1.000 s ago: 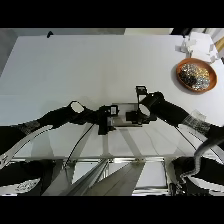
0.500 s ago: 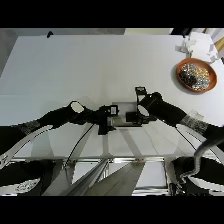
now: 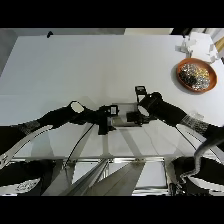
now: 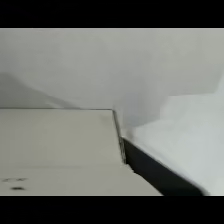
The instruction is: Fold the box and place the chain.
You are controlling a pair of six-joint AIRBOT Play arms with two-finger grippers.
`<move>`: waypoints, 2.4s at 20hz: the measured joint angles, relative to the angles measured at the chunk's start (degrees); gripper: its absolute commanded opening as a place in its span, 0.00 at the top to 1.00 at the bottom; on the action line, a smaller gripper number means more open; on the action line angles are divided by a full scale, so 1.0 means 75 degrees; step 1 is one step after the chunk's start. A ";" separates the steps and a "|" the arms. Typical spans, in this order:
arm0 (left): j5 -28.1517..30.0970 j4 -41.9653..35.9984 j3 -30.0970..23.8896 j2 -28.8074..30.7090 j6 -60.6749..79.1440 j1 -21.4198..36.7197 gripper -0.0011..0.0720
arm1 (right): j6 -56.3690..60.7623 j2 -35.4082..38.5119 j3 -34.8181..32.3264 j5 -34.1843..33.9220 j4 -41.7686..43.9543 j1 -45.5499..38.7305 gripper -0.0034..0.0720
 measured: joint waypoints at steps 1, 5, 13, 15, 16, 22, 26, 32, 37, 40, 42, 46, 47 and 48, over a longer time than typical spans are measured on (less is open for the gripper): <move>0.0003 0.0003 0.0000 0.0000 0.0000 0.0000 0.58 | -0.0085 0.0041 0.0000 0.0009 -0.0020 -0.0003 0.42; 0.0000 0.0003 0.0000 0.0000 0.0000 0.0000 0.58 | -0.0947 0.0452 0.0000 0.0216 -0.0227 -0.0003 0.42; 0.0000 0.0003 0.0000 0.0000 0.0000 0.0000 0.58 | -0.3296 0.2165 0.0851 0.1684 -0.0347 -0.0860 0.54; 0.0000 0.0000 0.0000 0.0000 0.0000 0.0000 0.58 | -0.3853 0.2276 0.1346 0.1708 -0.0353 -0.1676 0.54; 0.0000 0.0003 0.0000 0.0000 0.0000 0.0000 0.58 | -0.4138 0.2221 0.1580 0.1623 -0.0341 -0.2192 0.54; 0.0003 0.0000 0.0000 0.0000 0.0000 0.0000 0.58 | -0.5380 0.0236 0.3124 0.1128 -0.0335 -0.5423 0.54; 0.0000 0.0003 0.0000 0.0000 0.0000 0.0000 0.58 | -0.5808 -0.1585 0.4316 0.1017 -0.0254 -0.6805 0.54; 0.0000 0.0003 0.0000 0.0000 0.0000 0.0000 0.58 | -0.6202 -0.3101 0.5383 0.0242 0.0012 -0.7399 0.54; 0.0000 0.0003 0.0000 0.0000 0.0000 0.0000 0.58 | -0.6668 -0.3421 0.5619 -0.0455 0.0361 -0.7478 0.58; 0.0000 0.0003 0.0000 0.0000 0.0000 0.0000 0.58 | -0.6819 -0.3541 0.5659 -0.0641 0.0557 -0.7490 0.58; 0.0000 0.0003 0.0000 0.0000 0.0000 0.0000 0.58 | -0.6851 -0.3681 0.5668 -0.0568 0.0592 -0.7493 0.58; 0.0000 0.0003 0.0000 0.0000 0.0000 0.0000 0.58 | -0.6889 -0.3931 0.5683 -0.0414 0.0629 -0.7495 0.67; 0.0000 0.0003 0.0000 0.0000 0.0000 0.0000 0.58 | -0.6921 -0.3960 0.5686 -0.0364 0.0612 -0.7493 0.91; 0.0000 0.0003 0.0000 0.0000 -0.0003 0.0000 0.58 | -0.6913 -0.3978 0.5689 -0.0329 0.0641 -0.7495 0.95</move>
